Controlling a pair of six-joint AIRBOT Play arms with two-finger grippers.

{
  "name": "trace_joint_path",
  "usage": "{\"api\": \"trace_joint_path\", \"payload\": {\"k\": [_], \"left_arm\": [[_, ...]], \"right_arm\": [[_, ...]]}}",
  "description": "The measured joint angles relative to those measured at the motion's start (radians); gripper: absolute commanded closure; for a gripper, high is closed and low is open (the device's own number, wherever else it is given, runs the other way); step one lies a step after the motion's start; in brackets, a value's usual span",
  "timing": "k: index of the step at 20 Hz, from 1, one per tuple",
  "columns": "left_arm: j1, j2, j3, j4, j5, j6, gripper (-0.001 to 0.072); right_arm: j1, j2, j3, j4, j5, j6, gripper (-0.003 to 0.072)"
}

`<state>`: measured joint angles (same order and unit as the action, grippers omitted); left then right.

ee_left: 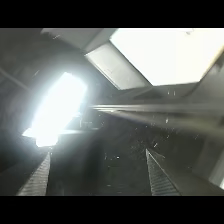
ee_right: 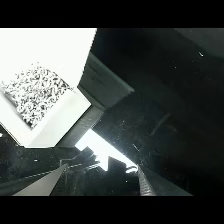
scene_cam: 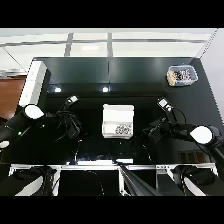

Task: Fold the box and place the chain.

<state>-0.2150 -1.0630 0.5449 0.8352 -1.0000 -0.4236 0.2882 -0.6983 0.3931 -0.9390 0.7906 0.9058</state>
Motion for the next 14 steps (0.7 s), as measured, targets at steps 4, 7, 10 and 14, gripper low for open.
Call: {"api": "trace_joint_path", "payload": {"k": [4,7,10,14], "left_arm": [[-0.113,-0.003,0.000,-0.008,0.061,0.344,-0.0003],[-0.179,-0.051,0.008,-0.065,0.167,0.475,-0.0003],[-0.201,-0.139,0.032,-0.148,0.167,0.581,-0.0003],[-0.213,-0.223,0.062,-0.204,0.162,0.647,-0.0003]], "right_arm": [[0.000,0.000,0.000,0.000,-0.004,0.000,0.0193],[0.000,0.000,0.000,0.000,-0.007,0.000,0.0193],[0.000,0.000,0.000,0.000,-0.008,0.000,0.0193],[0.000,0.000,0.000,0.000,-0.004,0.000,0.0193]]}}
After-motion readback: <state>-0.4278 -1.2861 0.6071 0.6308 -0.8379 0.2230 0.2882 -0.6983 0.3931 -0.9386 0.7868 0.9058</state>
